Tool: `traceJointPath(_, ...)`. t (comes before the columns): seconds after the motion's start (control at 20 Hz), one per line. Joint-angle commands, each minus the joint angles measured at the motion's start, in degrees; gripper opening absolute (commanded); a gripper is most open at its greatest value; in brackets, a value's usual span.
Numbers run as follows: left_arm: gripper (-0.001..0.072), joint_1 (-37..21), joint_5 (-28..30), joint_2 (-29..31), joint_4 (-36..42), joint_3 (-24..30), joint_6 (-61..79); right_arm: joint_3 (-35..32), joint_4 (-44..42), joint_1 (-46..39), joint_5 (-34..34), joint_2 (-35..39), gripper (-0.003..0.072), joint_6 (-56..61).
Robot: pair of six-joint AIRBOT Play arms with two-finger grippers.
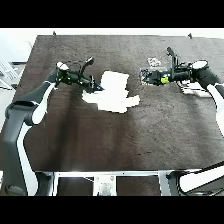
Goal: Fold the box and place the chain.
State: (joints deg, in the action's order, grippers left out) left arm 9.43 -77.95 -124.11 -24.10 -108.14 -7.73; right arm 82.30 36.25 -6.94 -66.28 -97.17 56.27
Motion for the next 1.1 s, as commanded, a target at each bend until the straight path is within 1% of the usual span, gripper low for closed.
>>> traceJointPath(0.0,0.0013,0.00,6.01,4.09,3.85,8.76,11.69,-3.32,-1.03,0.74,3.50,0.42,0.0219,-2.19)
traceJointPath(0.1,0.0013,0.02,7.52,5.09,5.68,11.91,15.85,-5.38,-1.64,1.16,4.39,0.42,0.0219,-3.04)
traceJointPath(0.35,0.0013,0.02,9.42,5.49,8.50,13.14,17.22,-7.89,-5.22,1.29,5.05,0.44,0.0219,-6.67)
traceJointPath(0.6,0.0013,0.13,9.60,5.57,8.15,13.60,18.18,-8.11,-8.22,1.31,5.01,0.44,0.0219,-9.03)
traceJointPath(0.7,0.0012,0.46,10.58,5.95,8.74,14.95,20.63,-8.11,-11.02,1.31,4.98,0.44,0.0219,-11.06)
traceJointPath(0.8,0.0013,0.55,13.22,7.37,10.58,17.51,22.88,-8.11,-12.87,1.31,4.96,0.44,0.0219,-12.22)
traceJointPath(1.05,0.0013,0.92,13.51,7.39,11.23,19.85,28.98,-8.13,-12.94,1.77,4.72,0.46,0.0219,-12.90)
